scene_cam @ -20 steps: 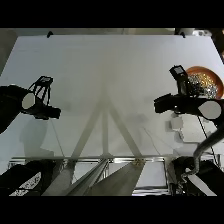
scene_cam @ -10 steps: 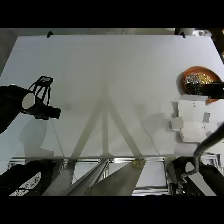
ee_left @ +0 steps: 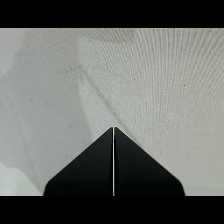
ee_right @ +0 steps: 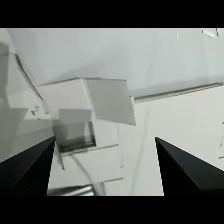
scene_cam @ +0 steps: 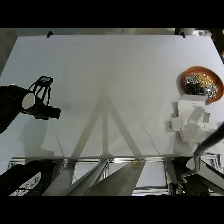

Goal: Fold the box and place the chain.

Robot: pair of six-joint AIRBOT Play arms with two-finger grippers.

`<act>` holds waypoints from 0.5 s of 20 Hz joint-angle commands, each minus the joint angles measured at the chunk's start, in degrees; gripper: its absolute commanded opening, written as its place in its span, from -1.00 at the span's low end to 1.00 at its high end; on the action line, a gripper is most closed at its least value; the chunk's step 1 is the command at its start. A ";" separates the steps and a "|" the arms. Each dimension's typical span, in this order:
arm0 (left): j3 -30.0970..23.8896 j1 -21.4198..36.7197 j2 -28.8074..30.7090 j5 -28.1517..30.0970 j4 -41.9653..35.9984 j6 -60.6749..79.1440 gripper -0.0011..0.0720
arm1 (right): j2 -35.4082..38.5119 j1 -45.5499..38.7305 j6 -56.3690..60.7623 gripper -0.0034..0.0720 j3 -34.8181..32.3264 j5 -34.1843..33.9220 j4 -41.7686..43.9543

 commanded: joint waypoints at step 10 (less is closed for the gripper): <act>-0.04 -0.02 0.04 0.00 0.02 0.02 -0.94 | -19.93 -1.68 -11.82 0.78 0.17 0.02 -3.61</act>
